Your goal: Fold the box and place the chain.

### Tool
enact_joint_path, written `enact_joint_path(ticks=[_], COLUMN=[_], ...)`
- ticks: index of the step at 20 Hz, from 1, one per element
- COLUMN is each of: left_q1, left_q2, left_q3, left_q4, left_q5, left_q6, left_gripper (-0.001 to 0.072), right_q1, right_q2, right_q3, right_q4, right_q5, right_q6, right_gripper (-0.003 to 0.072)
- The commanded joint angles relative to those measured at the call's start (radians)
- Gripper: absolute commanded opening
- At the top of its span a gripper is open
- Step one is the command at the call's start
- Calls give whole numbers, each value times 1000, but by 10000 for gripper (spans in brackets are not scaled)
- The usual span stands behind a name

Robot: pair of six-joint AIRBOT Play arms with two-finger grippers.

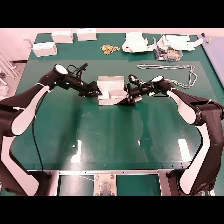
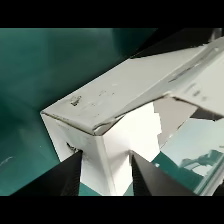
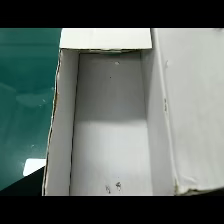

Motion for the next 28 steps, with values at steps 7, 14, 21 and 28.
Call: enact_joint_path(ticks=[7, 14, 21, 28], left_q1=[-103, -143, -189, -209], left_q2=[0, 0, 0, 0], left_q3=[119, 138, 171, 184], left_q4=[337, 404, 512, 580], left_q5=[-4, 5, -10, -46], left_q6=[-360, -465, -604, -662], left_gripper=[367, 367, 368, 368], right_q1=[1, 1, 1, 1], right_q2=[0, 0, 0, 0], right_q3=[0, 0, 0, 0], right_q4=[0, 0, 0, 0], right_q5=[0, 0, 1, 0], right_q6=[1, 1, 1, 1], right_gripper=[582, 582, 582, 582])
